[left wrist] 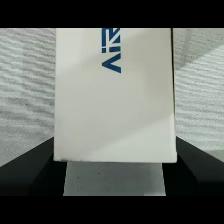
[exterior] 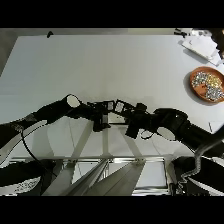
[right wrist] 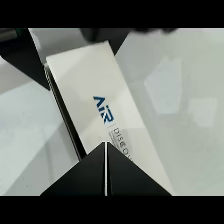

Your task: Fold the box and place the chain.

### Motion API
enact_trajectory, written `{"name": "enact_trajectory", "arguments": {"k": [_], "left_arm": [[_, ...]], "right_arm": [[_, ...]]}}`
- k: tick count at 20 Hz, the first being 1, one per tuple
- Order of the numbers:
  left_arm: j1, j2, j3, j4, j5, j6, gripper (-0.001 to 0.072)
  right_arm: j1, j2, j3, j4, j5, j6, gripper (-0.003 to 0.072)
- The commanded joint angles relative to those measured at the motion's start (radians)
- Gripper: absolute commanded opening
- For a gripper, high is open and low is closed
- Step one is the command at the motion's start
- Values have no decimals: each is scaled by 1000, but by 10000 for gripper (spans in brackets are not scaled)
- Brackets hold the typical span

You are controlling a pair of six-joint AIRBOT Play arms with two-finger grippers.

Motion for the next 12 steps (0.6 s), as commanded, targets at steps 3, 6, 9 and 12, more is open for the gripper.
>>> {"name": "enact_trajectory", "arguments": {"k": [3,6,9,12], "left_arm": [[0,0,0,0,0,0,453],[0,0,0,0,0,0,453],[0,0,0,0,0,0,453],[0,0,0,0,0,0,453]], "right_arm": [[1,-10,-34,10,7,27,9],[45,-10,-63,16,11,27,9],[58,-10,-103,20,5,27,9],[58,-10,-130,27,-25,28,9]]}}
